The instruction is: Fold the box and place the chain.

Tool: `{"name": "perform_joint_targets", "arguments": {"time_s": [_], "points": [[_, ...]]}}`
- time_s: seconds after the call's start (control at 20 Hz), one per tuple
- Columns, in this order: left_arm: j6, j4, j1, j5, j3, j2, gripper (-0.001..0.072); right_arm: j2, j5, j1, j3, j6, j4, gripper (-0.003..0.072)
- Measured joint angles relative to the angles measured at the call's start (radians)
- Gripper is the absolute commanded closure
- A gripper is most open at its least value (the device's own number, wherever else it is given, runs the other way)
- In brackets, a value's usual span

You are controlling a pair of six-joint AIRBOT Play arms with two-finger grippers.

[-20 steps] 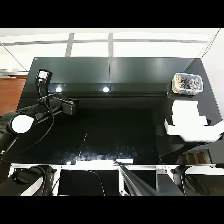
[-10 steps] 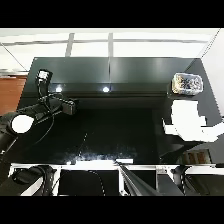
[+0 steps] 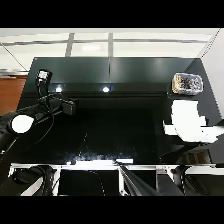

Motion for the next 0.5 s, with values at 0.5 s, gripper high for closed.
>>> {"name": "perform_joint_targets", "arguments": {"time_s": [0.5], "points": [[0.0,-0.016,0.0,0.001,0.0,0.0,0.0002,0.175,0.003,0.027,-0.143,-0.106,0.245,0.0677]]}}
